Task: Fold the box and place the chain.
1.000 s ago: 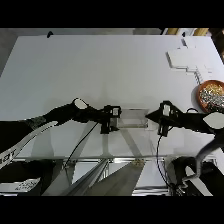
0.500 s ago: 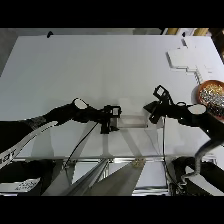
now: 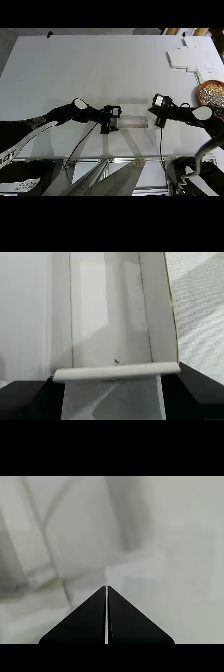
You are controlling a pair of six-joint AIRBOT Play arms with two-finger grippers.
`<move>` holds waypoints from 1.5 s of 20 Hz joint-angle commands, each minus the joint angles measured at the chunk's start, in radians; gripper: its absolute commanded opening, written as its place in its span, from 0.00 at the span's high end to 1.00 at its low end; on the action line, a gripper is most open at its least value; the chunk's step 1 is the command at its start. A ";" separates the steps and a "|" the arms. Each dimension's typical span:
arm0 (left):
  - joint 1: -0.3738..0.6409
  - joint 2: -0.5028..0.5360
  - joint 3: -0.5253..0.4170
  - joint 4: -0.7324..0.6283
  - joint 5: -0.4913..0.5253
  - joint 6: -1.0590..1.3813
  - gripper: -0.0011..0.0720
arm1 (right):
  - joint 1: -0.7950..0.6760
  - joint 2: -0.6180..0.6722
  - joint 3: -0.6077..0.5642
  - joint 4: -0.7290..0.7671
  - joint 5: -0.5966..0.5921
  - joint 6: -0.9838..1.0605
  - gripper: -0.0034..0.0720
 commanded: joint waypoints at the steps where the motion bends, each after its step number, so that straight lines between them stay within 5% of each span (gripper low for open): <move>1: -0.001 0.000 0.000 0.000 0.000 0.000 0.70 | 0.001 0.053 0.001 -0.313 0.086 0.040 0.93; 4: -0.001 0.000 0.000 0.000 0.000 0.000 0.70 | 0.028 0.018 0.001 -0.242 0.097 -0.033 0.56; 8: -0.001 0.000 0.000 0.000 -0.001 0.000 0.70 | 0.124 -0.046 0.001 -0.229 0.108 -0.077 0.57; 11: -0.001 0.000 0.000 0.000 -0.003 0.000 0.70 | 0.136 -0.061 0.001 -0.221 0.096 -0.099 0.75; 26: -0.001 0.000 0.000 0.000 -0.003 0.000 0.70 | 0.136 -0.167 0.000 0.061 0.074 -0.178 0.74; 28: -0.001 0.000 0.000 0.000 -0.003 0.000 0.70 | 0.136 -0.187 0.000 0.090 0.072 -0.179 0.69; 30: -0.001 0.000 0.000 0.000 -0.003 0.000 0.70 | 0.136 -0.209 0.000 0.140 0.074 -0.211 0.48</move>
